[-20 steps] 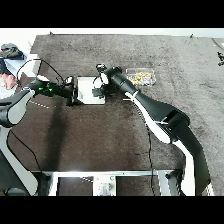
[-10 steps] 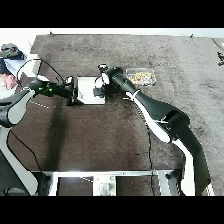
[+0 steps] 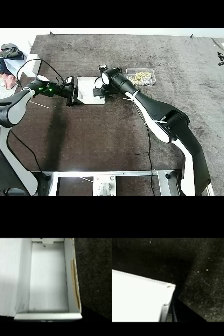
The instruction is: Fold the box and place the chain.
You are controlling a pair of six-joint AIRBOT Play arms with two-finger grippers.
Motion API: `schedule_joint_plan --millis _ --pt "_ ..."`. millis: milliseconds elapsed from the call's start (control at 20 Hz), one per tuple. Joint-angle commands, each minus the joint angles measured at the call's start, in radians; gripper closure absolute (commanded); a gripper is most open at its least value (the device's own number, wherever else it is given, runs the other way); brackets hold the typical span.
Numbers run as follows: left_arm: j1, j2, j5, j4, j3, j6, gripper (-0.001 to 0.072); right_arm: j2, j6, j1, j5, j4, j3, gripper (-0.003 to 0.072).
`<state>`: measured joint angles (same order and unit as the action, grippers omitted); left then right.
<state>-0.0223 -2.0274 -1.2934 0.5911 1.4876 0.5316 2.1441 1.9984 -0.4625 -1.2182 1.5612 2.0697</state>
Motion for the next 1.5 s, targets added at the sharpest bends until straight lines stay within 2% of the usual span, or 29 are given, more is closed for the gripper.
schedule_joint_plan --millis 0,100,200,500,550,600,1100,1200,1450 --pt "0.0 0.0 0.0 0.0 0.0 0.0 0.0411 0.011 0.018 -0.004 -0.043 -0.005 -0.001 0.0477" --pt "0.0 0.0 0.0 0.0 0.0 0.0 0.0411 0.011 0.019 -0.006 -0.039 0.015 0.002 0.0477" --pt "0.0 0.0 0.0 0.0 0.0 0.0 0.0411 0.011 0.019 -0.007 -0.039 0.014 0.002 0.0581" --pt "0.0 0.0 0.0 0.0 0.0 0.0 0.0411 0.007 0.023 -0.01 -0.002 0.013 0.002 0.0577" --pt "0.0 0.0 0.0 0.0 0.0 0.0 0.0411 0.0 0.022 -0.009 0.006 0.013 0.002 0.0466" --pt "0.0 0.0 0.0 0.0 0.0 0.0 0.0411 -0.009 0.022 -0.009 0.015 0.013 0.002 0.0231" --pt "0.0 0.0 0.0 0.0 0.0 0.0 0.0411 -0.058 0.011 -0.008 0.0 0.024 -0.01 0.0245" --pt "0.0 0.0 0.0 0.0 0.0 0.0 0.0411 -0.049 0.012 -0.005 -0.008 0.025 -0.04 0.0309" --pt "0.0 0.0 0.0 0.0 0.0 0.0 0.0411 -0.029 0.022 -0.001 0.015 0.012 -0.04 0.0311"
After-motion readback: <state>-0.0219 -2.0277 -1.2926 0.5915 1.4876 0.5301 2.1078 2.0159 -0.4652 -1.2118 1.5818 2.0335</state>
